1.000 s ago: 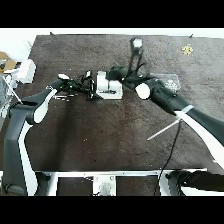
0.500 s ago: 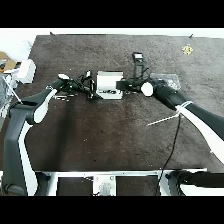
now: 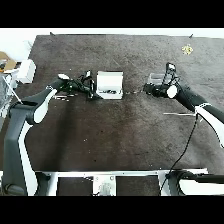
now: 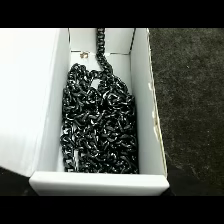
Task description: Fold the box and place the chain.
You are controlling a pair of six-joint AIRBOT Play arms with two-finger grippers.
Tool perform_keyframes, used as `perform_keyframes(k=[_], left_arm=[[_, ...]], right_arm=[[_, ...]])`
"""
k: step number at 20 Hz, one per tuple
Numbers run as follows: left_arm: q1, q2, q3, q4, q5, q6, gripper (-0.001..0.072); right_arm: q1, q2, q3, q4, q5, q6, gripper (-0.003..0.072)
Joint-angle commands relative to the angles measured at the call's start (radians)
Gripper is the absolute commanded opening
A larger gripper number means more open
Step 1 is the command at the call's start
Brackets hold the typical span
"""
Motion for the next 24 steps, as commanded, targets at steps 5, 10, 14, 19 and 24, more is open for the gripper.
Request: perform_keyframes(k=[5, 10, 14, 19, 24], left_arm=[[0.0, 0.0, 0.001, 0.0, 0.001, 0.0, 0.0226], [0.0, 0.0, 0.001, 0.0, 0.0, 0.0, 0.0226], [0.0, 0.0, 0.001, 0.0, 0.0, 0.0, 0.0226], [0.0, 0.0, 0.001, 0.0, 0.0, 0.0, 0.0226], [0.0, 0.0, 0.001, 0.0, 0.0, 0.0, 0.0225]], right_arm=[[-0.014, -0.134, 0.007, 0.166, -0.219, 0.0, 0.0246], [-0.014, -0.195, 0.065, 0.19, -0.227, 0.0, 0.0244], [0.001, -0.186, 0.075, 0.203, -0.177, -0.022, 0.0002], [0.126, 0.038, 0.078, 0.203, -0.15, -0.174, 0.0003], [0.304, 0.169, 0.147, 0.184, -0.172, -0.214, 0.0003]])
